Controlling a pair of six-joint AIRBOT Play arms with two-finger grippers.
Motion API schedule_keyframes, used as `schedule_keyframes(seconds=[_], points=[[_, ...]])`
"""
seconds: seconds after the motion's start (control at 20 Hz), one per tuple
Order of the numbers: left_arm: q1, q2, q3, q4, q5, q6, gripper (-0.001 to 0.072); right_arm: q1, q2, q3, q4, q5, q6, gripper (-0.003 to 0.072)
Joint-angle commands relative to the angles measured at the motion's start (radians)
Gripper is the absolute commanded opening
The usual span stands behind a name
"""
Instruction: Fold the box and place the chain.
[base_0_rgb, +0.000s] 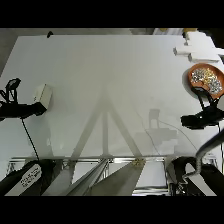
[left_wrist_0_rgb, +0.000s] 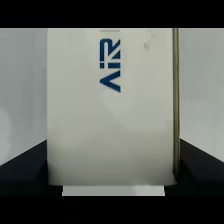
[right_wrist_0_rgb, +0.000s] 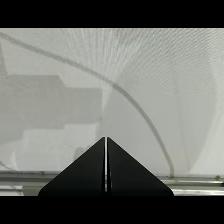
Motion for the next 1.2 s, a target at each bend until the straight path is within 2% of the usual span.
schedule_keyframes(seconds=[0.0, 0.1, 0.15, 0.2, 0.4, 0.75, 0.95, 1.15], points=[[0.002, -0.013, -0.001, 0.019, -0.056, -0.031, 0.0531, -0.001, 0.001, 0.0, 0.0, 0.0, 0.0, 0.0016], [0.002, -0.012, -0.001, 0.032, -0.071, -0.032, 0.0533, -0.001, 0.001, 0.0, 0.0, 0.0, 0.0, 0.0016], [0.001, -0.01, -0.001, 0.046, -0.077, -0.032, 0.0635, -0.001, 0.001, 0.0, 0.0, 0.0, 0.0, 0.0016], [0.001, -0.003, -0.001, 0.049, -0.08, -0.036, 0.0694, -0.001, 0.001, 0.0, 0.0, 0.0, 0.0, 0.0016], [-0.052, 0.069, -0.001, 0.08, -0.093, -0.036, 0.0692, -0.001, 0.001, 0.0, 0.0, 0.0, 0.0, 0.0016], [-0.183, 0.312, -0.001, 0.093, -0.186, -0.036, 0.0688, -0.001, 0.001, 0.0, 0.0, 0.0, 0.0, 0.0016], [-0.198, 0.399, -0.001, 0.089, -0.24, -0.047, 0.0688, -0.001, 0.001, 0.0, 0.0, 0.0, 0.0, 0.0016], [-0.198, 0.426, -0.001, 0.089, -0.24, -0.047, 0.0688, -0.001, 0.001, 0.0, 0.0, 0.0, 0.0, 0.0016]])
